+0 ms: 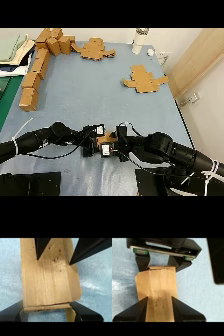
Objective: Fold the box.
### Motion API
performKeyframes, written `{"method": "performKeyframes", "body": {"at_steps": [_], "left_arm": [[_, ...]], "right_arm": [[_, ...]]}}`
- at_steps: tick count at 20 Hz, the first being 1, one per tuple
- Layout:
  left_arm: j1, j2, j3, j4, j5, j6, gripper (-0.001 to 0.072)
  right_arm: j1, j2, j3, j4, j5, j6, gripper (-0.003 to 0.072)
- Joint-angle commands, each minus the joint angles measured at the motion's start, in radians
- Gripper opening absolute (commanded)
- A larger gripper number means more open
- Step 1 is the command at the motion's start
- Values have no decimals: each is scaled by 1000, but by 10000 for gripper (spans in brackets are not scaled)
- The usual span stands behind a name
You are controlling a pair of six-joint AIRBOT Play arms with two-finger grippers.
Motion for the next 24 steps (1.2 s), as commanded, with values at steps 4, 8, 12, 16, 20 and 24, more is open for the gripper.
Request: {"method": "performKeyframes", "body": {"at_steps": [4, 8, 12, 16, 20, 24], "left_arm": [[0, 0, 0, 0, 1, 0, 608], [1, 0, 0, 0, 1, 0, 608], [0, 0, 0, 0, 12, 0, 607], [0, 0, 0, 0, 26, 0, 608], [0, 0, 0, 0, 11, 0, 607], [0, 0, 0, 0, 11, 0, 607]], "right_arm": [[0, 1, 0, 16, -11, 0, 448], [0, 1, 0, 43, -12, 0, 448], [0, 1, 0, 50, -12, 0, 448], [0, -5, 0, 50, -16, 1, 448], [0, -36, 1, 61, -23, 1, 448], [0, -41, 1, 61, -21, 0, 448]]}}
